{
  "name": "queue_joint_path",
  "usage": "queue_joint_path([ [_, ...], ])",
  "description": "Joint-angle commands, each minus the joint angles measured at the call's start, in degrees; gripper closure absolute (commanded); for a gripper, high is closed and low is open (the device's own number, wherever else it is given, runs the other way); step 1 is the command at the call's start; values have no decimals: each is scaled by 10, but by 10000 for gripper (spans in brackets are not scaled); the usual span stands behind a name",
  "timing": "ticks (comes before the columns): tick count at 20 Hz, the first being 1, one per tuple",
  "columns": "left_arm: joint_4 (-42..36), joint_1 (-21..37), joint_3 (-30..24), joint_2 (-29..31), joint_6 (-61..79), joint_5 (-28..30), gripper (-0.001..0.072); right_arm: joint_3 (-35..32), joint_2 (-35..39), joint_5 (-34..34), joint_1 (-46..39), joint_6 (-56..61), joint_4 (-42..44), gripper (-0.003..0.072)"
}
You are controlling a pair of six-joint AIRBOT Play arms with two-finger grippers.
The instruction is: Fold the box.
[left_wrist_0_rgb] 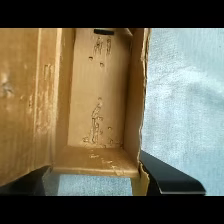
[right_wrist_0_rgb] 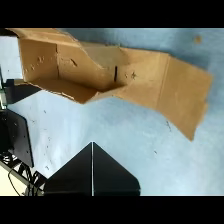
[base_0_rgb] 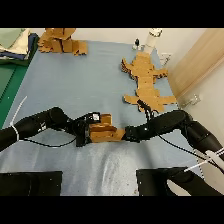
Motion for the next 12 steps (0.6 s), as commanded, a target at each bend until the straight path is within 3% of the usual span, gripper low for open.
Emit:
queue_joint_path([
  [1,4,0,0,1,-6,-4,234,0,-6,52,21,2,9,683],
  [12,-35,-16,7,2,4,-5,234,0,-14,69,31,1,5,683],
])
